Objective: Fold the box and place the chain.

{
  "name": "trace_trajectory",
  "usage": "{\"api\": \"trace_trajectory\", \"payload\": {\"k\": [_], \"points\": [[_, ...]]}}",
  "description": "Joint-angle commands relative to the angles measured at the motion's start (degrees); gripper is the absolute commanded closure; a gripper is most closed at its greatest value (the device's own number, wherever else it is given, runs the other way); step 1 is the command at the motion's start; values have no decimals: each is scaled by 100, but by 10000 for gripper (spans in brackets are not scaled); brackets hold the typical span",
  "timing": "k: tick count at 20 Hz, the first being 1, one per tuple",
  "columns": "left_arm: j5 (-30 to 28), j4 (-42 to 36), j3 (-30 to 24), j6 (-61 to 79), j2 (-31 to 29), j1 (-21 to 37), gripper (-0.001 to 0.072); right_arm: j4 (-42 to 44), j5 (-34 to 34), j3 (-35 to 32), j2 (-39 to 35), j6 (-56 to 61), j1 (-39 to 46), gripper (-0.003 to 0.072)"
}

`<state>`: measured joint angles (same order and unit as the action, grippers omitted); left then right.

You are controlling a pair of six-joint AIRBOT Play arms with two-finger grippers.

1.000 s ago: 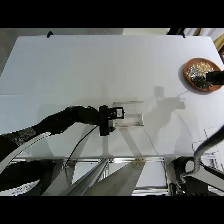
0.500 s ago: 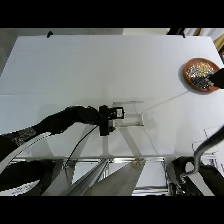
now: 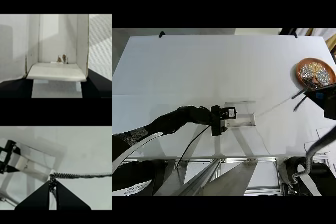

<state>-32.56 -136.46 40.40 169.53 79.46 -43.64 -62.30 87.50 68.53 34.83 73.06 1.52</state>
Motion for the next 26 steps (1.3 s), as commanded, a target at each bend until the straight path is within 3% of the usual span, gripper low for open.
{"api": "trace_trajectory", "payload": {"k": [1,8,13,21,26], "points": [[0,0,2,0,-2,-2,499,551,-254,-188,-114,219,-616,674],[0,0,2,0,-2,-2,498,658,-2608,-2173,94,686,-2223,674],[0,2,2,0,-2,-2,498,79,-4153,-3034,874,1215,-3086,674],[0,2,2,0,-2,-2,499,109,-4511,-3193,2107,1661,-3187,674],[0,0,2,0,-2,-2,499,105,-4800,-3193,2627,1676,-3735,672]]}}
